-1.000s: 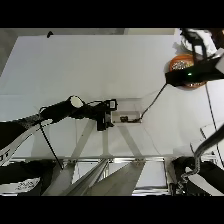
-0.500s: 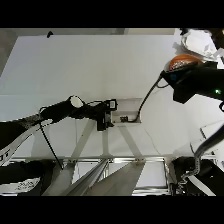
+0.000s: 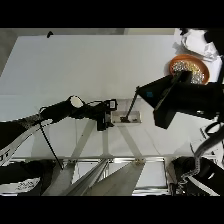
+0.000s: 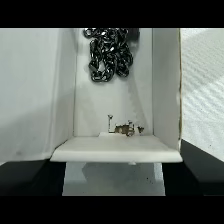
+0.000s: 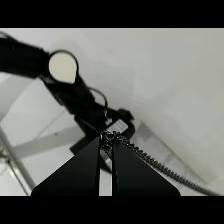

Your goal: Fold the box and place the chain.

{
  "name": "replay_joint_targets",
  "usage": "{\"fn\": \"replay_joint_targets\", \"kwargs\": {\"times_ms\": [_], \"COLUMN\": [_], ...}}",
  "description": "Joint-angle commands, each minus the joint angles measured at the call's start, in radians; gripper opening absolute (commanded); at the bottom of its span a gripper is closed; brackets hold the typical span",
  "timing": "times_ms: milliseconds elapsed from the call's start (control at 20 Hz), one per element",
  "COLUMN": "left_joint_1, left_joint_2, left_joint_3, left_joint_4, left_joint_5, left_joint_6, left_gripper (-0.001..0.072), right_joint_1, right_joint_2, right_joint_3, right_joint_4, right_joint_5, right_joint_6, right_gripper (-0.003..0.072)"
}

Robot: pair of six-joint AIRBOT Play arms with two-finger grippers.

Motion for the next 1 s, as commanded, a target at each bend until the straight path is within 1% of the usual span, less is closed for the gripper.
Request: {"fn": "replay_joint_targets", "kwargs": {"times_ms": [0, 100, 250, 400, 600, 900, 950], "left_joint_1": [-0.001, -0.001, -0.001, -0.001, -0.001, 0.000, -0.001], "left_joint_2": [0.001, 0.001, 0.001, 0.001, 0.001, 0.001, 0.001], "left_joint_3": [0.000, 0.000, 0.000, 0.000, 0.000, 0.000, 0.000], "left_joint_4": [0.000, 0.000, 0.000, 0.000, 0.000, 0.000, 0.000], "left_joint_5": [0.000, 0.000, 0.000, 0.000, 0.000, 0.000, 0.000], "left_joint_6": [0.000, 0.000, 0.000, 0.000, 0.000, 0.000, 0.000], "left_gripper": [0.0333, 0.0333, 0.0333, 0.0333, 0.0333, 0.0333, 0.0333], "right_joint_1": [0.033, 0.033, 0.033, 0.033, 0.033, 0.033, 0.033], "right_joint_2": [-0.061, -0.094, -0.110, -0.136, -0.222, -0.422, -0.446], "right_joint_3": [-0.051, -0.082, -0.154, -0.237, -0.338, -0.362, -0.362], "right_joint_4": [-0.031, -0.046, -0.055, -0.052, -0.032, -0.017, -0.017], "right_joint_5": [0.011, 0.004, -0.042, -0.117, -0.212, -0.228, -0.230], "right_joint_6": [0.004, 0.008, 0.026, 0.041, 0.041, 0.041, 0.042], "right_gripper": [0.0018, 0.0018, 0.0018, 0.0018, 0.0019, 0.0022, 0.0042]}}
